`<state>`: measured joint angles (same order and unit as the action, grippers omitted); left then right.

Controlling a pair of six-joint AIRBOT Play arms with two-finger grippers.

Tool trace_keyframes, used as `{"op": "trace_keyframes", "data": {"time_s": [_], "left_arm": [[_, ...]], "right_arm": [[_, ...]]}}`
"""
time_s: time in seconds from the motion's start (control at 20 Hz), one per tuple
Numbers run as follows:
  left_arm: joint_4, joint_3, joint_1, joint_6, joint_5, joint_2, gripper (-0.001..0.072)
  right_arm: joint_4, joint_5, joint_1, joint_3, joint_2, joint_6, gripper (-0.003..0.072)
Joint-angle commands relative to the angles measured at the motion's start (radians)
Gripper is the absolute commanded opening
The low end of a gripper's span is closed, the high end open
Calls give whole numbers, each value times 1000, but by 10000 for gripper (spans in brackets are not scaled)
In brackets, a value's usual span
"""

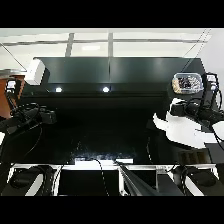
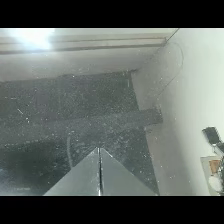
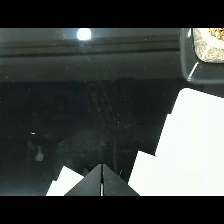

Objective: Fold the box and place the chain.

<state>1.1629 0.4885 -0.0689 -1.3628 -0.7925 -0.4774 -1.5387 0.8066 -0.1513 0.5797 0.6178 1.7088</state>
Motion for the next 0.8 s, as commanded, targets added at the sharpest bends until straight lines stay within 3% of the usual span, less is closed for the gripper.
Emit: {"op": "trace_keyframes", "data": {"time_s": [0.0,0.75], "left_arm": [[0,0,0,0,0,1,28],[-1,0,0,0,0,1,28]], "right_arm": [[0,0,0,0,-1,0,22],[2,-3,-1,0,-1,0,22]]}}
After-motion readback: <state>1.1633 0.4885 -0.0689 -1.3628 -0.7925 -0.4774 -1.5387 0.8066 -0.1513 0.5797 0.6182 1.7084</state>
